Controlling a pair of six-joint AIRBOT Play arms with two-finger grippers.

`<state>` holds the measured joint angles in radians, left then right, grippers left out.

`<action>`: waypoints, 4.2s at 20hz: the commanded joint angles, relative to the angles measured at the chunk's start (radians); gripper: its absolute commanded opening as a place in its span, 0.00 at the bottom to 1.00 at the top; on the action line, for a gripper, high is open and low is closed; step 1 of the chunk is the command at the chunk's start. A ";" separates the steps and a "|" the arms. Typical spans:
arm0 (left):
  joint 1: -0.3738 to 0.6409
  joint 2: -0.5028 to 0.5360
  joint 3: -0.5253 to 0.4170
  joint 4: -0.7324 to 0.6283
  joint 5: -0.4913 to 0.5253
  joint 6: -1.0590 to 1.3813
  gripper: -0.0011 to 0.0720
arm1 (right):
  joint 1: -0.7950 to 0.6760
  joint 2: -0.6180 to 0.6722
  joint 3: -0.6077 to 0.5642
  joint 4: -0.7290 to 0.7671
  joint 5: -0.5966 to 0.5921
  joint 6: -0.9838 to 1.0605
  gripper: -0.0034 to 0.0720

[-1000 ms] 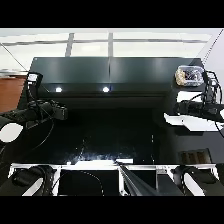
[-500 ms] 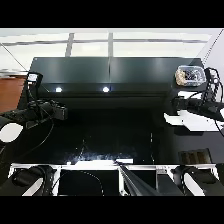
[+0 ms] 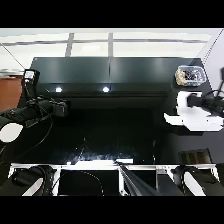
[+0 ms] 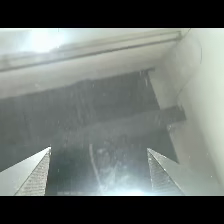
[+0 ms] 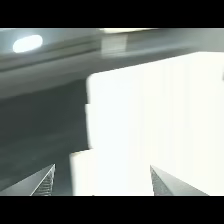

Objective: Fold the box and place the chain.

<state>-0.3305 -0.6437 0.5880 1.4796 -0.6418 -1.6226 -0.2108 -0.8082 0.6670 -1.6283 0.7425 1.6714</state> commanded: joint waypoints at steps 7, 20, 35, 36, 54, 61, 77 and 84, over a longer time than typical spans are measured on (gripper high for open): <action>0.000 -0.001 0.001 0.000 0.015 -0.008 0.97 | -0.756 -0.412 0.340 0.203 0.104 -0.138 0.98; 0.000 -0.001 0.001 -0.019 0.016 -0.008 0.97 | -0.878 -0.952 0.741 0.760 0.733 -0.767 0.98; 0.000 -0.001 0.000 -0.018 0.014 -0.008 0.97 | -0.866 -0.952 0.633 0.718 0.773 -0.767 0.89; 0.000 -0.001 0.000 -0.018 0.014 -0.008 0.97 | -0.858 -0.952 0.633 0.712 0.775 -0.767 0.88; 0.000 -0.001 0.000 -0.020 0.014 -0.008 0.97 | -0.760 -0.745 0.493 0.842 0.739 -0.922 0.11; -0.001 -0.008 0.000 -0.032 0.056 -0.008 0.97 | -0.576 -0.493 0.262 0.919 0.598 -0.920 0.11; -0.001 -0.157 0.000 -0.224 0.063 -0.007 0.97 | 0.057 -0.315 -0.040 1.058 0.314 -0.882 0.11; -0.033 -0.158 0.000 -0.258 0.050 -0.004 0.97 | 0.282 -0.310 -0.164 1.303 0.247 -1.114 0.11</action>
<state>-0.3481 -0.8005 0.5884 1.2327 -0.5850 -1.6299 -0.0147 -1.1213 0.5514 -0.4492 1.0344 0.6754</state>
